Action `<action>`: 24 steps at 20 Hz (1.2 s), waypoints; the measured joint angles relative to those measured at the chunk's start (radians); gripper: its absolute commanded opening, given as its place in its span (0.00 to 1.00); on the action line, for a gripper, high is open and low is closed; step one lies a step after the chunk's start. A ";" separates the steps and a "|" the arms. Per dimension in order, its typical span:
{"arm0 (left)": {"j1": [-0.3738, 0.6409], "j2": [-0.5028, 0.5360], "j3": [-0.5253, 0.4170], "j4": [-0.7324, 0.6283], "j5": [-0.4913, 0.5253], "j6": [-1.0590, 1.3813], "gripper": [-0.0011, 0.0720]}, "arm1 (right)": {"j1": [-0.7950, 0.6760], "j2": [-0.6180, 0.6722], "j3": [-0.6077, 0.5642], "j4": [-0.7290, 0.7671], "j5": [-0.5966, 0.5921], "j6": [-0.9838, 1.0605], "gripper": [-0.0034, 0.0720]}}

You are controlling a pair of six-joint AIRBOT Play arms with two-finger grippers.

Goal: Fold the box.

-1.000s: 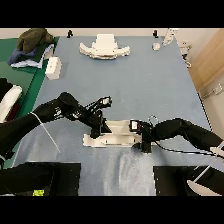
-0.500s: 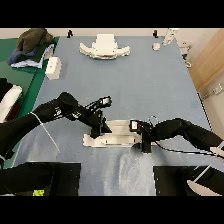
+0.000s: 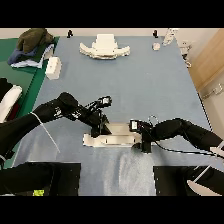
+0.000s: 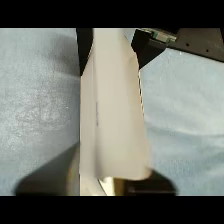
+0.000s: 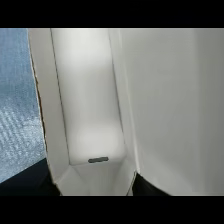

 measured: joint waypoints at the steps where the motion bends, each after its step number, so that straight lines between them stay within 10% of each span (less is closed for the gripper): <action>1: 0.000 0.000 0.000 -0.002 -0.003 -0.001 0.53 | 0.000 0.000 0.000 0.000 0.000 0.000 0.75; 7: 0.032 0.023 0.013 0.064 -0.048 -0.161 0.52 | 0.000 0.000 0.000 0.000 0.000 0.000 0.75; 10: 0.075 0.078 0.026 0.204 -0.140 -0.353 0.04 | 0.000 0.000 0.000 0.000 0.000 0.000 0.75; 16: 0.082 0.169 0.023 0.248 -0.343 -0.710 0.03 | 0.000 0.000 0.000 0.000 0.000 0.000 0.75; 24: -0.090 0.092 0.064 -0.046 -0.011 -0.945 0.03 | 0.000 0.000 0.000 -0.002 0.000 0.000 0.75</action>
